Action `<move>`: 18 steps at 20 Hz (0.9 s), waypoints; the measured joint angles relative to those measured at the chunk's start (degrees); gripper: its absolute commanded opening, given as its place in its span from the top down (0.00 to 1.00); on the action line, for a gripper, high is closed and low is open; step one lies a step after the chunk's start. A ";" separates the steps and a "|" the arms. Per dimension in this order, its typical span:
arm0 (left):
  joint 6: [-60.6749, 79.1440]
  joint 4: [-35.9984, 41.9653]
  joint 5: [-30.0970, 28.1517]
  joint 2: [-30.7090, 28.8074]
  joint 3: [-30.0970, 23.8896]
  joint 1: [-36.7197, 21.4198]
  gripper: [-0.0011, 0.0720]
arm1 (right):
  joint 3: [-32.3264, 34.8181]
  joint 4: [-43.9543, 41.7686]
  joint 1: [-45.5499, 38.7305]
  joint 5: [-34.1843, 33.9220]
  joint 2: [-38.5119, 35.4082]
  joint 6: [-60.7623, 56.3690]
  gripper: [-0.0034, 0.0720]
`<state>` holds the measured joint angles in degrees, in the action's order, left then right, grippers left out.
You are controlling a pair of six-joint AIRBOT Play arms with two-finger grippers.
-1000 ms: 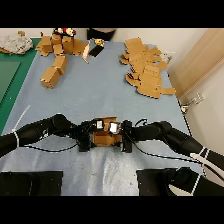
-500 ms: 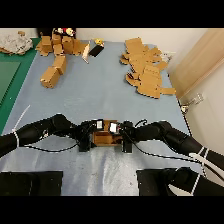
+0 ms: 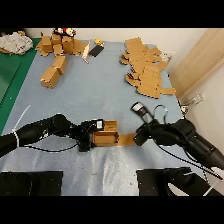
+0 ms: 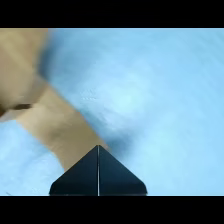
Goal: Fold the box.
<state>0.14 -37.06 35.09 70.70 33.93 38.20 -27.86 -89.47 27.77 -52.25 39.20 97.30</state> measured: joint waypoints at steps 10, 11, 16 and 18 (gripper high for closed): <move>0.00 -0.02 0.00 0.00 0.00 0.00 0.35 | 1.81 -11.32 -10.73 -0.87 7.72 -14.01 0.95; 0.00 -0.02 -0.02 0.00 0.00 0.02 0.35 | 1.86 -14.56 -10.88 -0.31 9.35 -12.57 0.95; 0.00 0.00 0.00 0.00 0.00 0.00 0.35 | 1.95 -23.76 -10.40 1.66 12.94 -8.85 0.95; 0.02 0.00 0.00 0.00 0.00 0.00 0.35 | 1.95 -25.73 -9.73 1.86 13.38 -8.33 0.95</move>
